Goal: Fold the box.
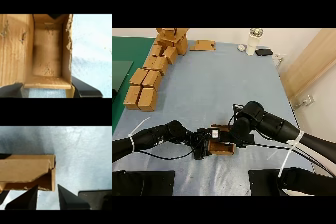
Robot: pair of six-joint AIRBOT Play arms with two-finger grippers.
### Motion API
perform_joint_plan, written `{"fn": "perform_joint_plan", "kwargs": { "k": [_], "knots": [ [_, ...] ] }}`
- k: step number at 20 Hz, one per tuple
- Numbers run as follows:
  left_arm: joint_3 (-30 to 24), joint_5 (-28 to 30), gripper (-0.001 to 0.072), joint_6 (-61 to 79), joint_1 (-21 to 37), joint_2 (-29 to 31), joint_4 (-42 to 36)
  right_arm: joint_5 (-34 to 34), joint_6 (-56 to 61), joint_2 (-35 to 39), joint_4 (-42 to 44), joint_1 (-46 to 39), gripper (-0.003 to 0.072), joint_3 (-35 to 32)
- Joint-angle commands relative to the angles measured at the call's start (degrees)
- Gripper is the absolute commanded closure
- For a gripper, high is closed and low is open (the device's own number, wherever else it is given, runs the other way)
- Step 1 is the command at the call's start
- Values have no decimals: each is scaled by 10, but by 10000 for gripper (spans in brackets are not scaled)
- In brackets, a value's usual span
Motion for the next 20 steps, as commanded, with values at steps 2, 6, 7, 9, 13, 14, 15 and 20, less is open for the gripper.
{"fn": "perform_joint_plan", "kwargs": {
  "k": [2,6,7,9,13,14,15,20],
  "knots": [
    [0,0,211,0,0,0,0,-15,-3,29,-9,-32,327,0],
    [0,0,211,0,0,0,0,-61,-44,36,-39,-88,366,0],
    [0,0,211,0,0,0,0,-60,-62,36,-48,-104,483,0],
    [0,0,211,0,0,0,0,-51,-103,35,-65,-144,617,0],
    [0,0,211,0,0,0,0,43,-252,21,-8,-273,684,0],
    [0,0,211,0,0,0,0,66,-307,7,43,-315,684,-1],
    [0,0,211,0,0,0,0,86,-369,-12,115,-356,684,-2],
    [0,0,211,0,0,0,0,68,-732,-175,495,-439,684,-3]
  ]
}}
